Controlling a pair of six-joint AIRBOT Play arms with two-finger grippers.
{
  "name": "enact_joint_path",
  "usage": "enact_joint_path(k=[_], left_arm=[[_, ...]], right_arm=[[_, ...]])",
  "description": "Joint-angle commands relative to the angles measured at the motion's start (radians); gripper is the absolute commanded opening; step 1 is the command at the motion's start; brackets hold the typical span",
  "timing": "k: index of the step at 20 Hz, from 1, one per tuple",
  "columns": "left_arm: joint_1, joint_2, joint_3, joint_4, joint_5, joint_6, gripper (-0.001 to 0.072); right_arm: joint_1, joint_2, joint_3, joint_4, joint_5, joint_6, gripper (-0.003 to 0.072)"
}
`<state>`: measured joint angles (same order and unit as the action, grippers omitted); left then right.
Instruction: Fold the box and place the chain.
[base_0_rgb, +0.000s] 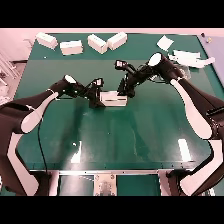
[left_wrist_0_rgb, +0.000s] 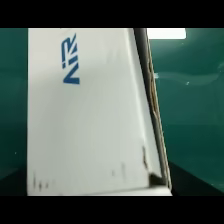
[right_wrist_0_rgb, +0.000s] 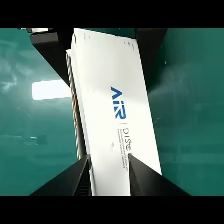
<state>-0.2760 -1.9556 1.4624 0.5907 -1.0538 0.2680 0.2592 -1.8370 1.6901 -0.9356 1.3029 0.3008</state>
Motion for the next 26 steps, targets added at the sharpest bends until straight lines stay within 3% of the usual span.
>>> enact_joint_path(k=[1, 10, 13, 14, 19, 23, 26], left_arm=[[0.000, -0.001, -0.001, 0.000, -0.005, 0.001, 0.0469], [-0.001, -0.001, -0.001, 0.000, -0.005, 0.001, 0.0469], [-0.001, -0.001, -0.001, 0.000, -0.005, 0.001, 0.0469], [-0.001, -0.001, -0.001, 0.000, -0.005, 0.001, 0.0469], [0.000, -0.001, -0.001, 0.000, -0.005, 0.001, 0.0469], [-0.001, -0.001, -0.001, 0.000, -0.005, 0.001, 0.0469], [0.000, -0.001, -0.001, 0.000, -0.005, 0.001, 0.0469]], right_arm=[[0.003, -0.001, -0.023, -0.001, -0.004, 0.002, 0.0255], [0.006, 0.000, -0.090, 0.045, 0.018, -0.004, 0.0258], [-0.008, 0.000, -0.123, 0.113, 0.017, -0.050, 0.0301], [-0.014, 0.000, -0.125, 0.139, 0.017, -0.056, 0.0358], [-0.071, 0.003, -0.121, 0.298, 0.045, -0.104, 0.0369], [-0.113, 0.009, -0.121, 0.388, 0.063, -0.104, 0.0355], [-0.111, 0.008, -0.126, 0.393, 0.063, -0.103, 0.0239]])
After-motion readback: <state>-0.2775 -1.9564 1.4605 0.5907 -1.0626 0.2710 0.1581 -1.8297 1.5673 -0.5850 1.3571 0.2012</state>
